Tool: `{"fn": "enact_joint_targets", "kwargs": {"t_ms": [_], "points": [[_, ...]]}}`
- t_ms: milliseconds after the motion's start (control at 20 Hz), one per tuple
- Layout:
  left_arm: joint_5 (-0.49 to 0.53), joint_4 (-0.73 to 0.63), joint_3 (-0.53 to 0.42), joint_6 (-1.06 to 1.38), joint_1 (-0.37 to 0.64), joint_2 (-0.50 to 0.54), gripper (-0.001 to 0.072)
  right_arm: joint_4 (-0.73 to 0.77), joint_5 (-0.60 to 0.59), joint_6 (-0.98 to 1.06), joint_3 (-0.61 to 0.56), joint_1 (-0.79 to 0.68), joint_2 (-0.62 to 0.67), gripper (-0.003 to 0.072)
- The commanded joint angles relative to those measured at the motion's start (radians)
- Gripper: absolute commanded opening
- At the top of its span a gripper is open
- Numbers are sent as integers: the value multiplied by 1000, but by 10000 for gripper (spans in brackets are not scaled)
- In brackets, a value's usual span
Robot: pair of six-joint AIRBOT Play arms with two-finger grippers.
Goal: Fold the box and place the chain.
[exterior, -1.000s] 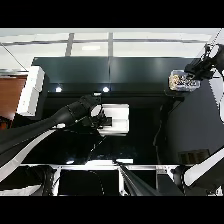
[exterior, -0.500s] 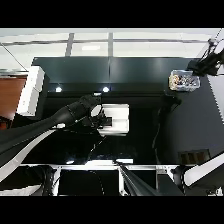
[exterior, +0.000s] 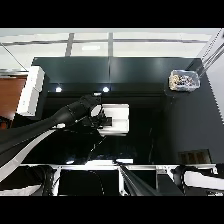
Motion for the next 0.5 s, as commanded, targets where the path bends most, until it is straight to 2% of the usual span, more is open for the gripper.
{"fn": "enact_joint_targets", "kwargs": {"t_ms": [0, 150, 250, 400, 450], "points": [[-1, -1, 0, 0, 0, -1, 29, 51, -103, -32, 1, 12, 167, 15], [0, 0, 0, 0, 0, -1, 29, 165, -66, -35, 3, 12, 255, 15], [0, 0, 0, 0, 0, -1, 29, 291, 40, -95, 3, 12, 298, 14], [0, 0, 0, 0, 0, -1, 29, 517, 281, -209, -11, 29, 330, 14], [-1, 0, 0, 0, 0, -1, 29, 550, 297, -224, -42, 49, 350, 15]]}}
